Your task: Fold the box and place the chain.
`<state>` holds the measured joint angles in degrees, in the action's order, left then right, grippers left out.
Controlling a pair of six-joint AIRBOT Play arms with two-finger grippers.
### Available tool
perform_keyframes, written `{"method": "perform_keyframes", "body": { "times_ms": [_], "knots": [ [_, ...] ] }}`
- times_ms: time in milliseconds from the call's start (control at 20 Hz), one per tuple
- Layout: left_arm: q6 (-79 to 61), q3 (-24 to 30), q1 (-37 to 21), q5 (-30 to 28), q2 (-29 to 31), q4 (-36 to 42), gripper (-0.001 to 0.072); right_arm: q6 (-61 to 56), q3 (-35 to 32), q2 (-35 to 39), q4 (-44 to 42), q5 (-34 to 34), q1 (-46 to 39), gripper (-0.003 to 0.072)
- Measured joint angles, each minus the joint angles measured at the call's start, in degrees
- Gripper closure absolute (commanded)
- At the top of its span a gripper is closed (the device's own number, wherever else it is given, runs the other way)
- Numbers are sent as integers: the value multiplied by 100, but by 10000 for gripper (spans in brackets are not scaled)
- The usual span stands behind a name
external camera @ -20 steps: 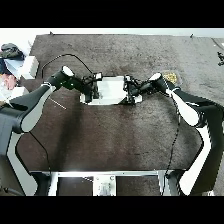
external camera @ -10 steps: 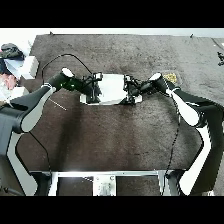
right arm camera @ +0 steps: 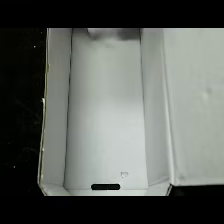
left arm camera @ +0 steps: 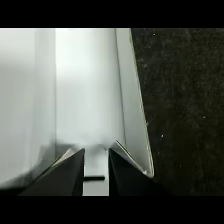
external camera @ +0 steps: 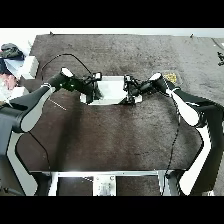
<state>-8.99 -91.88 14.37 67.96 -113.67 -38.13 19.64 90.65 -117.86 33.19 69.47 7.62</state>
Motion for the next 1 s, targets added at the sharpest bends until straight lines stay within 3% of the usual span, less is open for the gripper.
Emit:
{"method": "perform_keyframes", "body": {
  "times_ms": [100,500,800,1000],
  "knots": [
    [2,-13,-127,127,0,-13,697,0,0,0,0,-2,0,351],
    [623,-42,-380,575,391,-68,704,4,0,0,0,-4,2,350],
    [2538,72,-619,197,1143,-409,704,7,0,0,2,-2,0,351],
    [3639,647,-1049,-205,1718,-435,704,9,0,0,2,-2,2,351]
  ]
}}
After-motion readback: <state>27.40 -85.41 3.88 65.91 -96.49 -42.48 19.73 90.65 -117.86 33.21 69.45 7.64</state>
